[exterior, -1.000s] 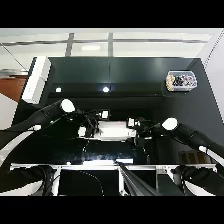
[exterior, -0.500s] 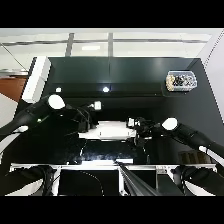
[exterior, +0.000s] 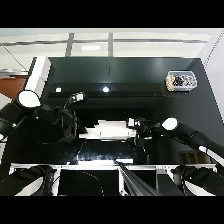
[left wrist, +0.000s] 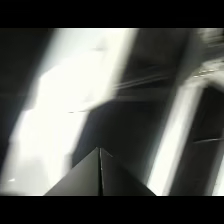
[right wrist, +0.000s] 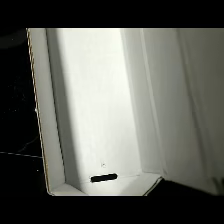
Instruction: Fold the box and place the chain.
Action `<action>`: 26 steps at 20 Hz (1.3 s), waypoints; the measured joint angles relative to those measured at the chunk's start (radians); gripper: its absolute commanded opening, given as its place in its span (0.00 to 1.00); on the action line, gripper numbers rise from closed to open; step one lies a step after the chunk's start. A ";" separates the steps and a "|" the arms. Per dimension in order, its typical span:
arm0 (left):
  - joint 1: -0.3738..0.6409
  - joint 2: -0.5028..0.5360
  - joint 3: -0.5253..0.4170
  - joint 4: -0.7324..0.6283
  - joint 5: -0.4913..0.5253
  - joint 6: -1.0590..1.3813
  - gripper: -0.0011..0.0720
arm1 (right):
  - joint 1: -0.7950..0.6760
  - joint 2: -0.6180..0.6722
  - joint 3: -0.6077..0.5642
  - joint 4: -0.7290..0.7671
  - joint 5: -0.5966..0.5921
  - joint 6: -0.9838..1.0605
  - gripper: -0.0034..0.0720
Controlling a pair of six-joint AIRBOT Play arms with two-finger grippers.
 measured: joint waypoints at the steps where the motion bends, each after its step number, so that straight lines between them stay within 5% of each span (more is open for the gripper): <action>1: -0.012 0.004 -0.018 -0.048 -0.004 -0.019 0.05 | 0.000 0.000 0.000 0.000 0.000 0.000 0.67; 4: -0.051 0.009 -0.071 -0.196 0.110 -0.050 0.05 | 0.000 0.000 0.000 0.000 0.000 0.000 0.67; 12: -0.177 -0.072 -0.118 -0.356 0.645 -0.069 0.05 | 0.000 0.000 0.000 0.000 0.000 0.000 0.67; 20: -0.241 -0.191 -0.121 -0.347 0.755 -0.072 0.05 | 0.000 0.000 0.000 0.000 0.000 0.000 0.67; 26: -0.204 -0.147 -0.111 -0.226 0.729 -0.119 0.06 | 0.000 0.000 0.000 0.000 0.001 -0.001 0.67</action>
